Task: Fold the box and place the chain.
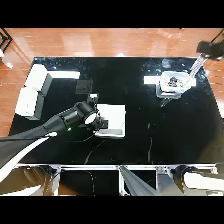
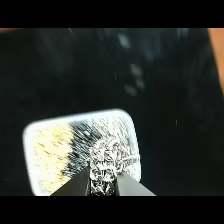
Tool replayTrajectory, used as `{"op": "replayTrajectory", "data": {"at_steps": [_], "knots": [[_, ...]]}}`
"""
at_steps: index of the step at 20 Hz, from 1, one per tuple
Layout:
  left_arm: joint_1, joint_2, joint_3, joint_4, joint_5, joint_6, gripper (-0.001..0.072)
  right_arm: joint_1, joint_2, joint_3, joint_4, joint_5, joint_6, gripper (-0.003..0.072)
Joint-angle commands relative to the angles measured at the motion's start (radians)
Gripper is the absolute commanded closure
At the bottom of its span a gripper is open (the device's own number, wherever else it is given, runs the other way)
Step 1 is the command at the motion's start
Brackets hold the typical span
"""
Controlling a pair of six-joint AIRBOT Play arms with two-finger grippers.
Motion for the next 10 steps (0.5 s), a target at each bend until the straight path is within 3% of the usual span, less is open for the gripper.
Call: {"op": "replayTrajectory", "data": {"at_steps": [1,7,10], "knots": [[0.001,-0.001,0.000,0.002,-0.001,0.001,0.0690,-0.001,0.153,0.001,0.076,-0.011,-0.059,0.0671],[0.001,-0.001,0.000,0.005,-0.005,0.001,0.0690,0.000,0.340,0.001,0.341,0.027,-0.160,0.0671],[0.001,-0.001,0.000,0.005,-0.004,0.001,0.0690,0.002,0.412,0.000,0.484,0.158,-0.229,0.0671]]}}
